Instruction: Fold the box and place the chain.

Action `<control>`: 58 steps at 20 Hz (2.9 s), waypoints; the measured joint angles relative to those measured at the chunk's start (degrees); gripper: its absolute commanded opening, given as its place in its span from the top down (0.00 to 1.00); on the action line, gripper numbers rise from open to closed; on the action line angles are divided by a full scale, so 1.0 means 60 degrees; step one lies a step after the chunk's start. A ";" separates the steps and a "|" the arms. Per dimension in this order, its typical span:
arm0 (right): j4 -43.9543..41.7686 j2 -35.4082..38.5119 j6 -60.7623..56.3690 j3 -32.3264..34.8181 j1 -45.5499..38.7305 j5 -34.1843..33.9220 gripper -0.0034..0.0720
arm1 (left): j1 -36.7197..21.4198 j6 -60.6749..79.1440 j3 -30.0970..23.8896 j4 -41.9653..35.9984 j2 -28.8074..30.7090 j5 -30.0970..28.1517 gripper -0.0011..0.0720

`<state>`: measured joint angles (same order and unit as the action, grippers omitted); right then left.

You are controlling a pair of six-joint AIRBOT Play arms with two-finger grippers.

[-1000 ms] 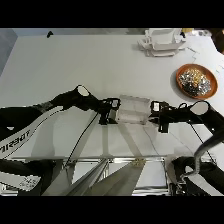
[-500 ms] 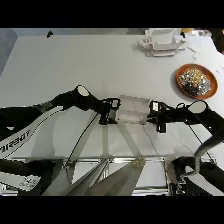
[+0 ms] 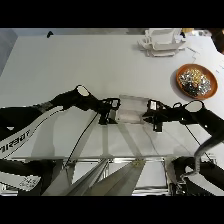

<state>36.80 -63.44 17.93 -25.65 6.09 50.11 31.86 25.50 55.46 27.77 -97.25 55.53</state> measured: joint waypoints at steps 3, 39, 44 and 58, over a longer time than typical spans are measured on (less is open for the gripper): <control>-0.0131 -0.0277 0.0018 -0.0004 0.0262 -0.0186 0.55 | 0.0000 -0.0004 0.0000 -0.0004 0.0000 -0.0004 0.97; 0.3519 0.0812 -1.5981 0.0004 -0.1173 0.0361 0.94 | 0.0000 0.0007 0.0000 -0.0004 0.0000 -0.0004 0.97; 0.2630 0.0452 -1.5566 0.0004 -0.0841 0.0525 0.93 | 0.0000 0.0007 0.0000 0.0000 0.0000 -0.0004 0.97; 0.1603 0.1730 -1.4695 0.0007 -0.0769 0.0900 0.60 | 0.0000 0.0007 0.0000 0.0000 0.0000 -0.0004 0.97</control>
<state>46.41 -53.06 -70.24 -25.61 1.48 55.51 31.86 25.54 55.46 27.77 -97.25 55.51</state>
